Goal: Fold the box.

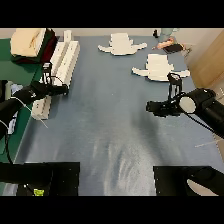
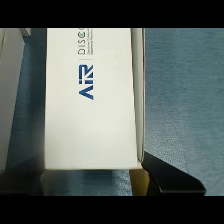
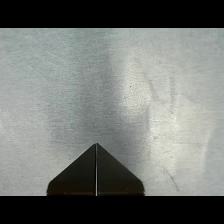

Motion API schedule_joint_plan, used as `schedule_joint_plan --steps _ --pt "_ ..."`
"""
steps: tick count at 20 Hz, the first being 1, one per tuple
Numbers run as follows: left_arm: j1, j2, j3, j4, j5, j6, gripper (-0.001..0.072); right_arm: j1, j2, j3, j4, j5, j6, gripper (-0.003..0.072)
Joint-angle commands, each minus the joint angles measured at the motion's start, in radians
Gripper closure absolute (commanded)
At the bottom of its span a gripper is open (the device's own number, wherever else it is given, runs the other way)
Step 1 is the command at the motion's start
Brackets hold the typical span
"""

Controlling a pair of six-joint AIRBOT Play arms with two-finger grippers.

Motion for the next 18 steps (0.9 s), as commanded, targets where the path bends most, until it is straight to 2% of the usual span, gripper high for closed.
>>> schedule_joint_plan --steps 1,3,4,5,12,15,18 --pt "0.001 -0.001 0.000 0.001 -0.001 0.000 0.0177 0.000 -0.001 0.000 0.005 0.001 0.000 0.0684" --pt "0.001 -0.001 0.000 0.001 -0.007 0.000 0.0164 0.000 -0.001 0.000 0.005 0.002 0.000 0.0684" --pt "0.001 -0.002 0.000 0.001 -0.007 0.000 0.0035 0.000 -0.001 0.000 0.005 0.002 0.000 0.0684" --pt "0.001 -0.003 0.000 0.001 -0.007 0.000 0.0014 0.000 -0.001 0.000 0.008 0.002 0.000 0.0684" --pt "0.001 -0.010 -0.001 0.012 -0.047 0.000 0.0014 0.002 -0.001 0.000 0.012 0.008 0.000 0.0684" --pt "0.046 0.023 0.000 0.033 -0.165 0.000 0.0013 0.002 -0.001 0.000 0.012 0.019 -0.002 0.0683" --pt "0.127 0.076 0.009 0.057 -0.380 -0.005 0.0014 0.002 -0.001 0.000 0.011 0.013 -0.011 0.0684"
